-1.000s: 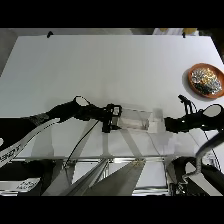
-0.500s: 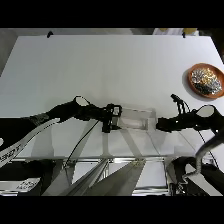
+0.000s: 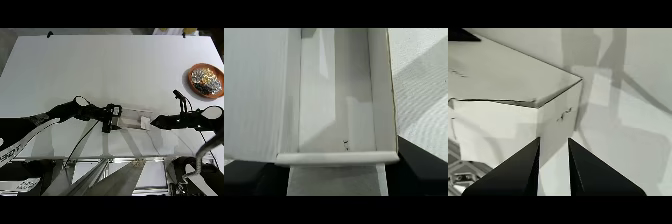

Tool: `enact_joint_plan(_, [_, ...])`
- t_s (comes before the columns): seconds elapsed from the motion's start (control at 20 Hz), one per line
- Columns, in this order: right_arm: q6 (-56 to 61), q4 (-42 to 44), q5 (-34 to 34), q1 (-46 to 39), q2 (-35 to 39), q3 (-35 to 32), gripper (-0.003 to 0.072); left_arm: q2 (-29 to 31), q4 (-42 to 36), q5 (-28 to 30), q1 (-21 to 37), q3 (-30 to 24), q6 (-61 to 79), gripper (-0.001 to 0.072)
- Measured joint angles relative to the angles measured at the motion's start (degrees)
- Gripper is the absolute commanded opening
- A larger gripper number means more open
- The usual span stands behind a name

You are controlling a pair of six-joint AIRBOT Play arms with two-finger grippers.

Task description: Fold the box and place the chain.

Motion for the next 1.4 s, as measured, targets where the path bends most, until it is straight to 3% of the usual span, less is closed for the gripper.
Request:
enact_joint_plan(0.2, [-0.2,0.9,-1.3,4.0,0.5,0.0,0.0326,0.0,0.0,0.0,0.0,0.0,0.0,0.0015])
enact_joint_plan(0.3, [1.8,0.8,-3.4,6.4,0.5,0.0,0.0292,0.0,0.0,0.0,0.0,0.0,0.0,0.0015])
enact_joint_plan(0.5, [13.1,-3.3,-9.6,12.8,0.5,0.7,0.0289,0.0,0.0,0.0,0.0,0.0,0.0,0.0015])
enact_joint_plan(0.7, [28.0,-12.5,-12.6,20.3,-1.4,3.6,0.0289,0.0,0.0,0.0,0.0,0.0,0.0,0.0015])
enact_joint_plan(1.15, [59.6,-31.9,-9.0,35.5,-12.7,14.2,0.0289,0.0,0.1,-0.1,0.0,0.0,0.0,0.0015])
enact_joint_plan(1.4, [67.5,-37.0,-6.0,39.5,-18.0,18.4,0.0286,0.0,0.0,-0.1,0.0,0.0,0.0,0.0015])
